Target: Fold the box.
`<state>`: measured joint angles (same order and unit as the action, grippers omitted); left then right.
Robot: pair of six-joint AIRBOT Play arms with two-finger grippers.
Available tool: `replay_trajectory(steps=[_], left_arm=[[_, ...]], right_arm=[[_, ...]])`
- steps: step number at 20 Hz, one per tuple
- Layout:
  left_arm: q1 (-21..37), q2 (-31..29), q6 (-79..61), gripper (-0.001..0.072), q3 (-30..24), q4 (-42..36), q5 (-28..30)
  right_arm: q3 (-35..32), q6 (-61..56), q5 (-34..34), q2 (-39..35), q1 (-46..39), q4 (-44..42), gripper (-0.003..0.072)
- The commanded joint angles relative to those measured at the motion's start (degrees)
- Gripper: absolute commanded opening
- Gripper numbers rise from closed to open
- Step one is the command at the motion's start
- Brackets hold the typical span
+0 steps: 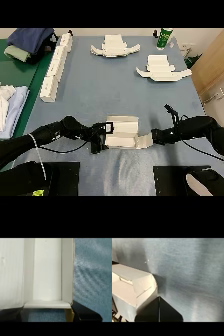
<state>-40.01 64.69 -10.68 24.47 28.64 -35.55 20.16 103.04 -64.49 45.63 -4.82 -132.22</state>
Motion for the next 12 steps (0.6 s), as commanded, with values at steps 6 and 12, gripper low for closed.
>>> replay_trajectory(steps=[6,12], left_arm=[[0.00,-0.02,0.00,0.0423,0.00,0.02,0.00],[0.00,-0.02,0.00,0.0424,0.00,0.02,0.00]], right_arm=[[4.20,-0.24,1.75,0.04,9.09,-1.70,0.0443],[4.31,-4.17,8.26,4.13,14.88,-1.53,0.0474]])
